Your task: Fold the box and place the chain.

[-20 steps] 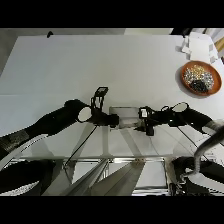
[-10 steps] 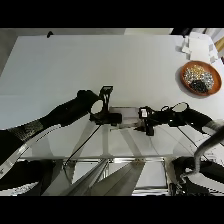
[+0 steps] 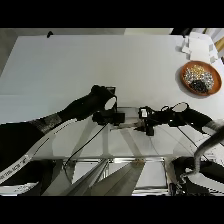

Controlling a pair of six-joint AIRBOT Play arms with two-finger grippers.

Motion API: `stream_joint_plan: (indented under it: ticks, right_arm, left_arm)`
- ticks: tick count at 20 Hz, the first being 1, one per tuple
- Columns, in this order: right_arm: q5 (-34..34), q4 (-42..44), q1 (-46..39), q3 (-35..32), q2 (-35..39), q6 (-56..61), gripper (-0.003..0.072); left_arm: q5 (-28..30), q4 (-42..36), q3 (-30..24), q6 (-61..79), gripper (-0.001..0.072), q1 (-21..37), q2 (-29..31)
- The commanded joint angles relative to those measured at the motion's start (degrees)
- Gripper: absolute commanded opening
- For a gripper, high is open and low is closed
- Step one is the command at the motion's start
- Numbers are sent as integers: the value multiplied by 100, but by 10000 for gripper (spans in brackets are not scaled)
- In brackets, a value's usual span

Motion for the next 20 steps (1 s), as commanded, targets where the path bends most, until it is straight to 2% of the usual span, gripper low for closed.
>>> stream_joint_plan:
  ticks: [1,4,9,10,12,13,14,16,18,20]
  right_arm:
    - [0,0,0,2,2,0,338]
    - [2,0,0,2,2,0,338]
    - [0,0,0,2,2,0,338]
    - [0,0,0,0,2,0,338]
    - [2,0,0,2,2,0,338]
    - [0,0,0,2,2,0,338]
    - [0,0,0,2,2,0,338]
    - [0,0,0,2,2,0,338]
    - [0,0,0,2,2,0,338]
    - [0,2,0,2,2,0,338]
  left_arm:
    - [37,157,168,-474,406,-63,-192]
    - [306,236,168,-671,406,-85,-192]
    - [348,415,28,-940,403,-129,-234]
    - [352,411,-20,-955,374,-129,-234]
    - [372,422,-44,-955,366,-129,-234]
    - [385,398,-44,-957,335,-129,-234]
    - [382,389,-44,-962,259,-131,-234]
    - [387,380,-44,-1056,239,-170,-234]
    - [385,378,-42,-1060,6,-223,-236]
    - [385,267,-42,-1064,1,-269,-234]
